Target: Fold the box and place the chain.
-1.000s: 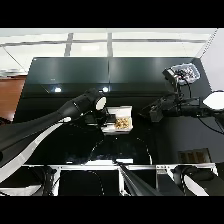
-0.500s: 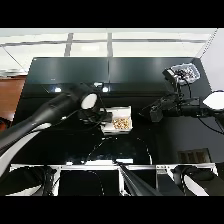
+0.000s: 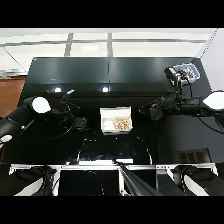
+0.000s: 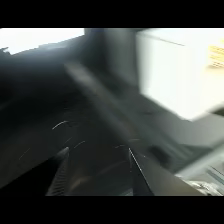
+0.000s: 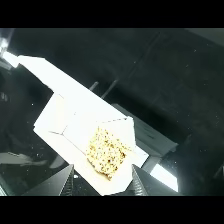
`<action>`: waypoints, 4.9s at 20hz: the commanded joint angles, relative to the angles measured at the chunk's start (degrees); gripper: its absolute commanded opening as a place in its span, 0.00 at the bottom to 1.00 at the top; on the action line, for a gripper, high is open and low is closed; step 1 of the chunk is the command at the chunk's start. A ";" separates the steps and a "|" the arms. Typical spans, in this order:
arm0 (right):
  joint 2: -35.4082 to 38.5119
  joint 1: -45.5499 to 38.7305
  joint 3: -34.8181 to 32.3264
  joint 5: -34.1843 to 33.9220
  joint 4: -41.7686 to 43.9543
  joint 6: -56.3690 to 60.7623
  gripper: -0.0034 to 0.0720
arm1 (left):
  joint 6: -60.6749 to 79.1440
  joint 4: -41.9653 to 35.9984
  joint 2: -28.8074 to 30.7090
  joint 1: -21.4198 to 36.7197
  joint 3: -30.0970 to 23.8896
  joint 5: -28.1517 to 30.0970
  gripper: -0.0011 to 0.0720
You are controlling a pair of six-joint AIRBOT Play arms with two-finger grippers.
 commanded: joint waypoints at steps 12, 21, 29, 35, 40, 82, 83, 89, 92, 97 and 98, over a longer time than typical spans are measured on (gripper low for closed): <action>0.04 0.00 -0.02 -1.53 0.02 0.26 0.59 | 93.22 -20.96 -8.96 -0.11 -5.03 13.18 0.99; 0.04 0.00 -0.04 -2.27 0.00 0.22 0.59 | 93.15 -25.40 -11.65 -3.98 -4.68 15.17 0.99; 0.04 0.00 -0.02 -2.27 0.00 0.22 0.59 | 92.96 -26.71 -12.28 -4.26 -3.98 15.61 0.99; 0.04 0.00 -0.02 -2.27 0.00 0.22 0.59 | 92.91 -26.53 -12.35 -4.26 -3.89 15.45 0.99; 0.04 0.00 -0.04 -2.38 0.00 0.22 0.59 | 93.00 -26.60 -12.35 -4.26 -3.85 15.47 0.98; -15.19 9.40 6.08 0.04 -3.43 -38.01 0.98 | 95.91 -28.28 -13.51 -7.21 -2.43 17.64 0.47; -15.19 10.27 5.92 -0.11 -3.43 -39.21 0.98 | 95.93 -28.26 -13.51 -7.26 -2.43 17.64 0.47; -15.26 14.08 3.74 -2.51 -3.56 -42.32 0.98 | 95.91 -28.26 -13.51 -7.26 -2.43 17.64 0.47; -15.41 14.10 3.13 -3.10 -3.82 -42.62 0.98 | 95.91 -28.26 -13.51 -7.26 -2.43 17.64 0.47; -16.35 14.23 3.08 -3.04 -3.76 -42.66 0.97 | 95.93 -28.26 -13.51 -7.26 -2.43 17.64 0.47; -16.63 14.32 3.08 -2.91 -3.80 -42.62 0.82 | 95.91 -28.26 -13.51 -7.26 -2.43 17.64 0.47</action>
